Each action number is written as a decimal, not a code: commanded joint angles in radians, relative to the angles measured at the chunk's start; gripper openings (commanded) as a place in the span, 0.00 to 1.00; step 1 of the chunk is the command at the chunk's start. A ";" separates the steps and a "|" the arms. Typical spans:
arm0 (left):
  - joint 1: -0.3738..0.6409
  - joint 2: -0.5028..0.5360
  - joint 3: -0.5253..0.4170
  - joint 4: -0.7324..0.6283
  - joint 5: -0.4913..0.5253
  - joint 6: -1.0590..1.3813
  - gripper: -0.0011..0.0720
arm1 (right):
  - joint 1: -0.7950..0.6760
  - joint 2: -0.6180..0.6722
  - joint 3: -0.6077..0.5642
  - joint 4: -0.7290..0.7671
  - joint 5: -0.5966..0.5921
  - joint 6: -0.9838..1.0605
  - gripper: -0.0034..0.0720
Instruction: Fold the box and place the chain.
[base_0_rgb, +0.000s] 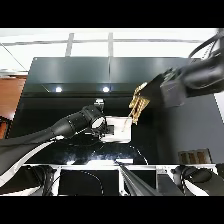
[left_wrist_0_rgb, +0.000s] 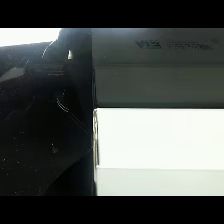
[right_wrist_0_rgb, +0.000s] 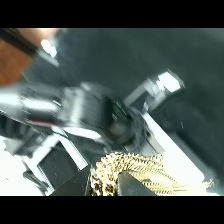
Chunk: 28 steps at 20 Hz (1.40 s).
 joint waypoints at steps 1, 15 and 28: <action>0.000 0.000 0.000 0.000 0.000 0.000 0.05 | 0.010 0.000 -0.122 -0.018 -0.035 -0.001 0.09; 0.000 0.000 0.000 0.000 0.000 0.000 0.05 | 0.128 0.000 -0.265 0.046 -0.161 -0.027 0.09; 0.000 0.000 0.000 0.000 -0.003 0.000 0.05 | 0.118 0.001 -0.168 0.120 -0.146 -0.030 0.09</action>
